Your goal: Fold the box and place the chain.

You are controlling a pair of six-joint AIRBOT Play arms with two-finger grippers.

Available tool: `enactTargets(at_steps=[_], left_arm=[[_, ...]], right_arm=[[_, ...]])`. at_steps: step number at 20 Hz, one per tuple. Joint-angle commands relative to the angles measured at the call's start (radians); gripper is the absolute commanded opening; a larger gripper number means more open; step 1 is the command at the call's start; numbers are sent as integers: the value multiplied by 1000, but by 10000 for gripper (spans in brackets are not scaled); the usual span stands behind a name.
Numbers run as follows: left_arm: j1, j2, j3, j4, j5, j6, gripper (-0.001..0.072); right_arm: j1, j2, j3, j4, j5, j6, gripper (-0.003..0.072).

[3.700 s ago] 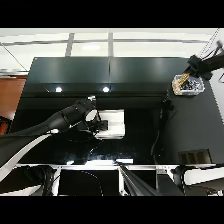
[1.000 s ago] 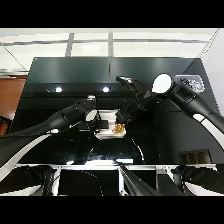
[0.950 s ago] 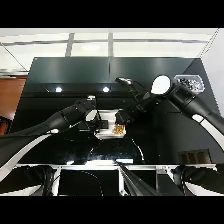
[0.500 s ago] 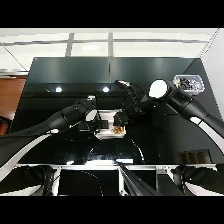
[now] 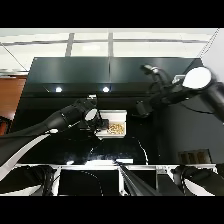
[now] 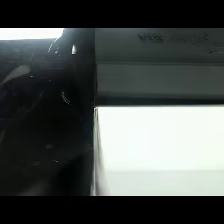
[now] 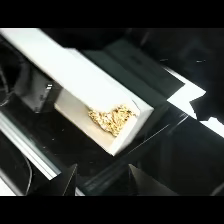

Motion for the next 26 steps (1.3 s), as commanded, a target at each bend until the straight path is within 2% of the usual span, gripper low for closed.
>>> enactTargets(at_steps=[1,3,6,8,9,10,12,13,14,15,16,17,19,20,21,24,26], left_arm=[[0,21,37,16,-54,9,577],[0,59,52,23,-116,146,578],[5,188,33,82,-180,363,578],[69,300,-44,104,-185,494,578],[138,360,-108,75,-158,553,578],[224,413,-179,-19,-99,651,578],[419,504,-347,-450,80,1064,578],[498,534,-422,-676,114,1389,578],[547,544,-473,-796,120,1642,578],[571,540,-510,-842,121,1832,580],[573,531,-529,-829,121,1958,582],[568,515,-545,-817,119,2117,720],[533,478,-550,-783,142,2335,712],[509,455,-550,-786,206,2403,711],[480,423,-547,-814,273,2453,712],[434,307,-512,-824,292,2556,711],[430,253,-493,-882,295,2613,711]], right_arm=[[-77,75,0,-31,33,0,386],[-81,75,0,-46,29,0,387],[-81,75,0,-64,24,0,387],[-80,75,0,-94,24,0,387],[-81,75,0,-115,20,0,386],[-80,75,0,-133,9,0,386],[-80,75,0,-143,-32,0,386],[-80,75,0,-142,-57,0,387],[-80,75,0,-142,-79,0,386],[-80,75,0,-142,-90,-1,387],[-77,75,0,-143,-82,-16,387],[-68,75,0,-155,-56,-57,387],[-26,75,0,-248,-31,-60,390],[-7,74,0,-290,-39,-41,530],[7,74,0,-313,-55,-31,720],[29,74,0,-334,-118,-59,720],[29,74,0,-320,-130,-154,720]])
